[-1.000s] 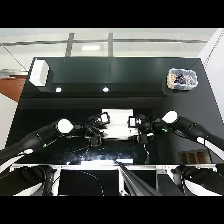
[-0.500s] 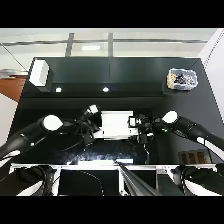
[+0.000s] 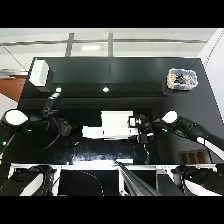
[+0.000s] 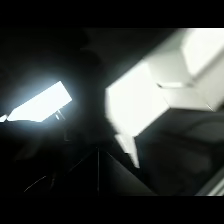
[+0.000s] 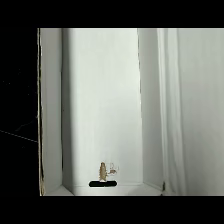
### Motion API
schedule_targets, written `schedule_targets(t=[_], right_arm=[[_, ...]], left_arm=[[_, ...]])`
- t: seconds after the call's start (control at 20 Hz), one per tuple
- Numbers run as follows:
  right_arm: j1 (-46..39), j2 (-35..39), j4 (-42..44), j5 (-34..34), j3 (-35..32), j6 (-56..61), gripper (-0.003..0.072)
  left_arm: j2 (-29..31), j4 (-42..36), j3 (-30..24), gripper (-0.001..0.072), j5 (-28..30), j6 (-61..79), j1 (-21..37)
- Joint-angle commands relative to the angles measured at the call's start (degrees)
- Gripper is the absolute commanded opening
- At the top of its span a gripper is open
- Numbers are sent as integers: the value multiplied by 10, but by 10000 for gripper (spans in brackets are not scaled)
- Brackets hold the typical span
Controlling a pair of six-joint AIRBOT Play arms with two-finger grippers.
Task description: Fold the box and place the chain.
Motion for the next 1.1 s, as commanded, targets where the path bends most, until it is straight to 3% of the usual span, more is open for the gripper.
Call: schedule_targets(t=[0.0,0.1,0.25,0.45,0.75,1.05], right_arm=[[0,0,0,0,0,0,447],[0,0,0,0,0,0,447],[0,0,0,0,0,0,447],[0,0,0,0,0,0,447],[0,0,0,0,0,0,447],[0,0,0,0,0,0,447]], left_arm=[[-1,-5,-49,28,19,-177,103],[-9,-21,-80,29,15,-176,122],[-28,-41,-102,28,13,-176,105],[-74,-120,-103,27,76,-147,30],[-126,-175,-103,26,170,-149,-109],[-131,-200,-102,27,172,-144,-135]])
